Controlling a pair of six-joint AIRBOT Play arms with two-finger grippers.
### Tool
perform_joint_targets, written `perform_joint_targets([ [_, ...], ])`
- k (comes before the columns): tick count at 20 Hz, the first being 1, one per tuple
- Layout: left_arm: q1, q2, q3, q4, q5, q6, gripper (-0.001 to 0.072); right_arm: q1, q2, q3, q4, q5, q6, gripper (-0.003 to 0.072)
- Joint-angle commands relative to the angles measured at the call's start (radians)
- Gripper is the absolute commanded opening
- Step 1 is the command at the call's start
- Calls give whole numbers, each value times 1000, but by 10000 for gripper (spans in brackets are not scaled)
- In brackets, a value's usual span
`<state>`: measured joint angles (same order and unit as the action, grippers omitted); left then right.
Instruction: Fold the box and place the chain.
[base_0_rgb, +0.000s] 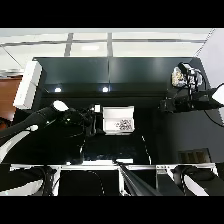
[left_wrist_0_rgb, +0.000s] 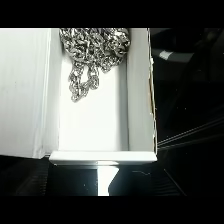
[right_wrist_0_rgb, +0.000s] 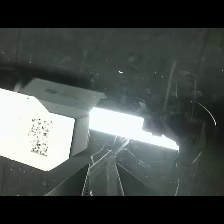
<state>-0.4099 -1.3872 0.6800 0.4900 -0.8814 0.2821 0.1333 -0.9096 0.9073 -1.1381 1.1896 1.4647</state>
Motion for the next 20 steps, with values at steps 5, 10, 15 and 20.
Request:
perform_joint_targets([
  [5, -23, -6, 2, 10, 25, 3, 526, 0, 1, -1, 0, -31, 0, 209],
  [10, -23, -6, 2, 11, 25, 3, 398, 0, -27, -1, 18, -89, -4, 680],
  [15, -23, -6, 2, 11, 25, 3, 399, 0, -219, -1, 407, -292, -273, 679],
  [20, -23, -6, 2, 11, 25, 3, 399, 27, -336, -1, 577, -193, -829, 676],
])
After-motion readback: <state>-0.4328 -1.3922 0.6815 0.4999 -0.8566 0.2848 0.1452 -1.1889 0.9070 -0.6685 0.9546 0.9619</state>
